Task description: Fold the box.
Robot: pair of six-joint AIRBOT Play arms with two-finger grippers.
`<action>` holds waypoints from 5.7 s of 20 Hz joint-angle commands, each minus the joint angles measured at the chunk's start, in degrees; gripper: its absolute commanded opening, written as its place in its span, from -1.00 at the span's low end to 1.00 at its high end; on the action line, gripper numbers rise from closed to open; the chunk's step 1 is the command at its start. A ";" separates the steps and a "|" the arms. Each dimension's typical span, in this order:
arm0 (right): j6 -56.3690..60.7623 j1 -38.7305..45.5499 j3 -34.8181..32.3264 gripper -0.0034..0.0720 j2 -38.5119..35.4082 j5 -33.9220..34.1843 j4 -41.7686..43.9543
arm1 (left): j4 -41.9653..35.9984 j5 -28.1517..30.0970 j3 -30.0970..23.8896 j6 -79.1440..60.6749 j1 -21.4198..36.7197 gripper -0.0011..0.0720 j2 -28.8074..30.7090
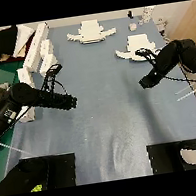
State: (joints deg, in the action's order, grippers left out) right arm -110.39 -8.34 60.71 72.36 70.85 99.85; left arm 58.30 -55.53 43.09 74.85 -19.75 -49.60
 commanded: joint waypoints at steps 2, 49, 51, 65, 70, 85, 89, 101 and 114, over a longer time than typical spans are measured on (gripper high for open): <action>0.00 0.04 0.04 -0.89 0.02 -0.02 0.00 | 0.00 0.04 0.00 0.02 -0.04 -0.93 0.04; 10.49 28.15 55.25 -0.91 46.18 5.29 32.09 | 0.00 0.04 0.02 0.02 -0.04 -0.93 0.04; 10.51 27.15 53.31 -0.91 43.17 8.28 32.02 | 0.00 0.04 0.00 0.02 -0.04 -0.93 0.04; 12.39 6.99 -21.77 -0.91 -6.51 -8.55 31.06 | 0.00 0.04 0.00 0.02 -0.04 -0.93 0.04; 18.36 2.73 -33.77 -0.91 -20.87 -11.41 30.77 | 0.00 0.04 0.00 0.02 -0.04 -0.93 0.04; 19.32 22.45 -24.22 0.08 -17.14 -6.82 8.85 | -0.02 0.09 0.00 0.02 -0.04 -0.93 0.04; 1.29 26.86 -24.72 0.08 -8.98 -5.95 27.58 | -0.02 0.09 0.00 0.02 -0.04 -0.93 0.04; -12.44 22.99 -24.72 -0.08 0.09 -0.52 37.46 | -0.50 0.04 0.02 0.02 -0.04 -0.93 0.04; -12.39 3.50 -30.21 -0.90 -7.89 -6.60 39.60 | -6.43 -7.56 3.41 -5.07 8.00 -0.93 -5.03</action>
State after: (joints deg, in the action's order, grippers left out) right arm -122.85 1.83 33.58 68.73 68.42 138.72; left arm 54.72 -58.00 44.86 73.56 -15.66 -52.18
